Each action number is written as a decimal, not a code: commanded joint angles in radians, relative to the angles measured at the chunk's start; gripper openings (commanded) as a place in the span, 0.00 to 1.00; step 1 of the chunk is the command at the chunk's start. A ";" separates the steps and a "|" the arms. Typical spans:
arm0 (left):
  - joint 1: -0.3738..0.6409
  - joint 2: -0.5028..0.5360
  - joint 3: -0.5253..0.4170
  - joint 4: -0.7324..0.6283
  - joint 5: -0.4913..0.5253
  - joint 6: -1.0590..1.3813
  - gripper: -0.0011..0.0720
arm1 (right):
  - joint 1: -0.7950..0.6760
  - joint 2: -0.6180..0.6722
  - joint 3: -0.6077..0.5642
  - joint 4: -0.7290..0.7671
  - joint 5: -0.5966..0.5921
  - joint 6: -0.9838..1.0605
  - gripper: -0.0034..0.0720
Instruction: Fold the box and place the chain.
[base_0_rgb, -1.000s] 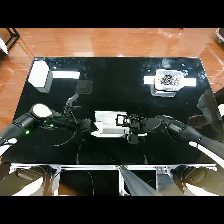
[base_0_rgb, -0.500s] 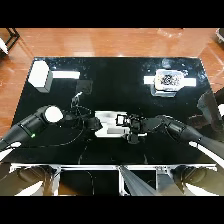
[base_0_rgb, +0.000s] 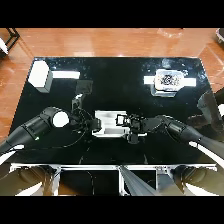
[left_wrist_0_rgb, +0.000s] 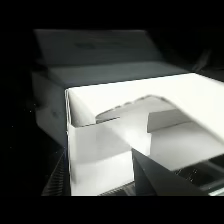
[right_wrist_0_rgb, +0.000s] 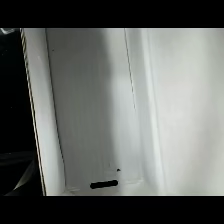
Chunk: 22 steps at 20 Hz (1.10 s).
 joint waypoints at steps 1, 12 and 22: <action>-0.014 -0.001 0.002 0.033 0.018 -0.085 0.72 | 0.000 0.000 0.000 0.000 0.000 0.000 0.30; -0.091 -0.026 0.023 0.093 0.027 -0.233 0.68 | 0.000 0.000 0.000 0.000 0.000 0.000 0.30; -0.145 -0.076 0.076 0.193 -0.018 -0.358 0.67 | 0.000 0.000 0.000 0.001 -0.004 0.000 0.30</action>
